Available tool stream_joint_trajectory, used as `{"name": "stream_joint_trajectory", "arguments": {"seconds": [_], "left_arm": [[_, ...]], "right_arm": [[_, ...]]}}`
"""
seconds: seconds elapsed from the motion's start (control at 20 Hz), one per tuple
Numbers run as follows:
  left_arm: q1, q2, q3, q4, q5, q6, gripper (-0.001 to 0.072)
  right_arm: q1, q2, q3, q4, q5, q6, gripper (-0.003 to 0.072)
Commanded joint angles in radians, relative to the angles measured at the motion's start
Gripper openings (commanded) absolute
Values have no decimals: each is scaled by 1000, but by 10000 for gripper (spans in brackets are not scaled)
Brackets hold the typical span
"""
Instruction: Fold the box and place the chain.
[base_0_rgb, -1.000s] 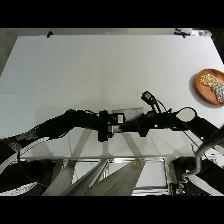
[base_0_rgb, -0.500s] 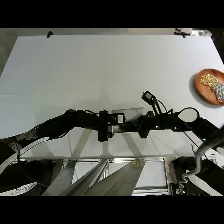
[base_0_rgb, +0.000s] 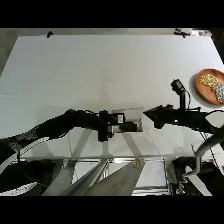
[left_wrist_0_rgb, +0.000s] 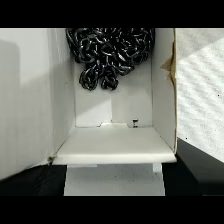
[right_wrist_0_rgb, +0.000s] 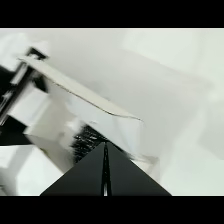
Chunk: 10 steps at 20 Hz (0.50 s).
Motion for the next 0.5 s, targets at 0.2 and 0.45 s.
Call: {"name": "stream_joint_trajectory", "arguments": {"seconds": [0.2, 0.45], "left_arm": [[1, 0, 1, 0, 0, 0, 13], [1, 0, 1, 0, 0, 0, 13]], "right_arm": [[-150, 3, 0, -131, -160, 117, 11], [-148, -154, 0, -48, -299, 27, 6]]}}
